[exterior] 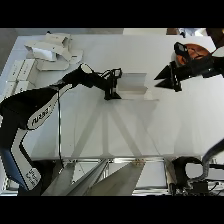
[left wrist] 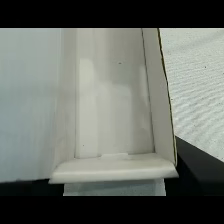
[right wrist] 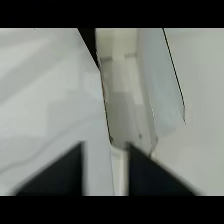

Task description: Fold the box and place the chain.

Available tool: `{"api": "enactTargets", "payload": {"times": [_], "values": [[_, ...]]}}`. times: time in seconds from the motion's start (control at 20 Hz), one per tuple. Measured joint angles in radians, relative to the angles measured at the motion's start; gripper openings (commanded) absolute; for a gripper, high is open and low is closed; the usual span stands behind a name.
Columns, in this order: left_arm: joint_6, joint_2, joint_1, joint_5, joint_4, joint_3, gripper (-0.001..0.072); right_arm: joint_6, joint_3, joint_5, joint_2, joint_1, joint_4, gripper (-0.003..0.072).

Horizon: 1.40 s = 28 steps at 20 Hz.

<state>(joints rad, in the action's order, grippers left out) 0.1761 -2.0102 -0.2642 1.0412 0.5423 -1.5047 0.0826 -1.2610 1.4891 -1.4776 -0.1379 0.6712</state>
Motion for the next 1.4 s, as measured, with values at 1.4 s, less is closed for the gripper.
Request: {"api": "enactTargets", "payload": {"times": [1.4], "values": [[-0.001,0.0,0.0,0.002,-0.001,0.0,0.0438,0.019,-0.004,-0.71,-0.307,0.206,-0.238,0.0015]]}}
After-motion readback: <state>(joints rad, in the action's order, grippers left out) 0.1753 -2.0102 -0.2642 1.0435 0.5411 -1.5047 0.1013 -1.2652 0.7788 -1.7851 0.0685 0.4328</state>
